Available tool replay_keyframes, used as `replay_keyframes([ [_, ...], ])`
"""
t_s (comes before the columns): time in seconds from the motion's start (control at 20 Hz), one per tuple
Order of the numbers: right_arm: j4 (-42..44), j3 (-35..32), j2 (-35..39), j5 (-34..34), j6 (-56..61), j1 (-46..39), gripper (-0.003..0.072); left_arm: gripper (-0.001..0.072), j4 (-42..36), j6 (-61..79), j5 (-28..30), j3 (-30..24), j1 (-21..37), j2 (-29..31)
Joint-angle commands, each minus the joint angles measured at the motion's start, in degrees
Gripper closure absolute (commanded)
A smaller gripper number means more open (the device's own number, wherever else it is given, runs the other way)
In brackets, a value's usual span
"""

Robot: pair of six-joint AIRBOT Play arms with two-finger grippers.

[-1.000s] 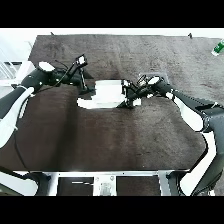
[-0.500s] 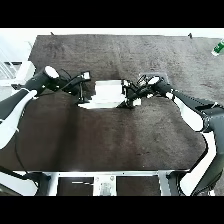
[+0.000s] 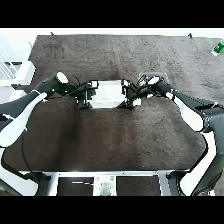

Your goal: Fold the box and place the chain.

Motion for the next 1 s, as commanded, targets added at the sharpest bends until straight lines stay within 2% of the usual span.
replay_keyframes([
  [0.0, 0.02, 0.02, -0.02, 0.0, 0.02, 0.02, 0.0129, 0.0123, -0.35, 0.0, 0.59, -0.02, -0.24, -0.28],
  [0.25, 0.02, 0.02, -0.02, 0.0, 0.02, 0.02, 0.0129, 0.0126, -2.05, 0.02, 0.59, -0.02, -0.24, -0.28],
  [0.3, 0.02, 0.02, -0.02, 0.0, 0.02, 0.02, 0.0129, 0.0279, -2.05, 0.04, 0.59, -0.02, -0.24, -0.28],
  [0.35, 0.0, 0.02, -0.02, 0.0, 0.02, 0.02, 0.0129, 0.0303, -2.05, 0.04, 0.61, -0.02, -0.24, -0.28],
  [0.7, 0.02, 0.02, -0.02, 0.0, 0.02, 0.02, 0.013, 0.0306, -2.14, 0.02, 0.39, -0.02, -0.24, -0.28],
  [0.75, 0.02, 0.02, -0.02, 0.0, 0.02, 0.02, 0.0129, 0.0404, -2.14, 0.02, 0.42, -0.02, -0.24, -0.28],
  [0.95, 0.02, 0.02, -0.02, 0.0, 0.02, 0.02, 0.013, 0.0422, -5.33, 0.96, 0.39, -0.02, -0.24, -0.5],
])
